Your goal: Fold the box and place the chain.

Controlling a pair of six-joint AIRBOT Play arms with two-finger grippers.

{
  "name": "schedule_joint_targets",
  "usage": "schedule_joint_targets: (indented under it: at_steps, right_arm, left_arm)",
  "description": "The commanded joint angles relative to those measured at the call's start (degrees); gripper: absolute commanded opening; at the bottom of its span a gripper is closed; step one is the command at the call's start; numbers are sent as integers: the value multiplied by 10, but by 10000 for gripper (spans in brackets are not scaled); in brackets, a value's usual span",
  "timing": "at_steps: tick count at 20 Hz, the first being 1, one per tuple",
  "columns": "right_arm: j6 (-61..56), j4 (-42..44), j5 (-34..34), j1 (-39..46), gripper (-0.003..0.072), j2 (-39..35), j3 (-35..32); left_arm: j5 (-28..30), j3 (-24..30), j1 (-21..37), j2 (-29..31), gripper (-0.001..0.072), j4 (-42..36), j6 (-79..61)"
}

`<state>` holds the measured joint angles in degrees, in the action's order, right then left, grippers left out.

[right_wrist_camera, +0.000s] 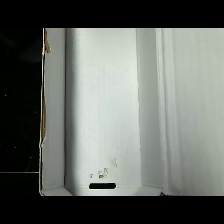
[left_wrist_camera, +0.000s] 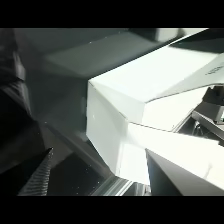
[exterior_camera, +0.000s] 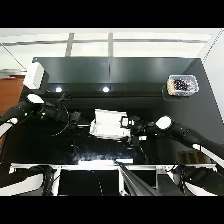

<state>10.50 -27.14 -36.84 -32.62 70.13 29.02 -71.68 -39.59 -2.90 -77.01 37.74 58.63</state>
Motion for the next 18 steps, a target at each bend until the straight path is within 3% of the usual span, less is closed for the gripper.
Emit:
schedule_joint_targets:
  at_steps: [1,8,15,18]
  right_arm:
    - [0,0,0,0,568,0,0]
    - [0,0,0,0,568,0,0]
    - [0,0,0,0,568,0,0]
    - [0,0,0,0,567,0,0]
  left_arm:
    - [28,-5,-29,31,711,1,16]
    - [134,-5,-169,73,684,99,127]
    - [203,-5,-239,74,684,126,227]
    - [220,-5,-274,74,671,187,299]
